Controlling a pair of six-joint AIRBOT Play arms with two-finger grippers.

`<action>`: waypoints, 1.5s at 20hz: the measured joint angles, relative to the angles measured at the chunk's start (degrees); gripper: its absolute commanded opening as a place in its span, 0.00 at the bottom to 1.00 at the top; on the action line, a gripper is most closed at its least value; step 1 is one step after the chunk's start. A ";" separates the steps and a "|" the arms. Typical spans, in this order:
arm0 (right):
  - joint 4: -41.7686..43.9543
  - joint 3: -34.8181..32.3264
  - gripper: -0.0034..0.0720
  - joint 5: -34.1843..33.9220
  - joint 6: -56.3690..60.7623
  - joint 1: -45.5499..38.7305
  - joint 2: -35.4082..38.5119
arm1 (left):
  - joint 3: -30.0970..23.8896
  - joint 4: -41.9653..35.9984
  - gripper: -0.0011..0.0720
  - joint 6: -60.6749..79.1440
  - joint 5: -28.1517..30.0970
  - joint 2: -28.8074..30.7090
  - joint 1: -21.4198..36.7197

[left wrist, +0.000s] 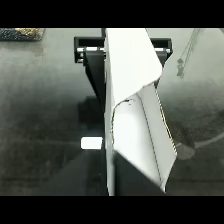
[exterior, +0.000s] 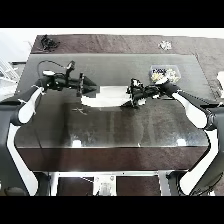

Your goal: Fold the box and place the chain.

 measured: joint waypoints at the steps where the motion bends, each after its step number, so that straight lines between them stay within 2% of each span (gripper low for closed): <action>1: 0.00 0.00 0.81 -0.02 0.00 0.00 0.00 | 0.09 -0.13 0.04 0.02 -1.44 0.83 1.01; 6: 0.00 0.00 0.81 0.00 0.00 0.00 0.00 | -0.44 0.07 0.03 -0.20 -5.68 6.08 3.52; 10: 0.00 0.00 0.81 0.00 0.00 0.00 0.00 | -5.79 0.44 0.03 -0.15 -5.44 14.58 2.93; 15: 0.00 0.00 0.81 0.00 0.00 0.00 0.00 | -20.22 1.38 0.04 5.16 4.76 26.45 -1.66; 21: 0.02 0.00 0.81 0.00 0.00 0.00 0.00 | -31.34 1.88 0.04 8.26 15.39 29.97 -9.31; 26: 0.02 0.00 0.81 0.00 0.00 0.02 0.00 | -34.60 0.55 0.04 8.63 25.11 30.42 -13.62; 30: 0.02 0.00 0.81 0.00 0.00 0.02 0.00 | -32.02 -1.38 0.04 9.09 31.21 28.83 -14.25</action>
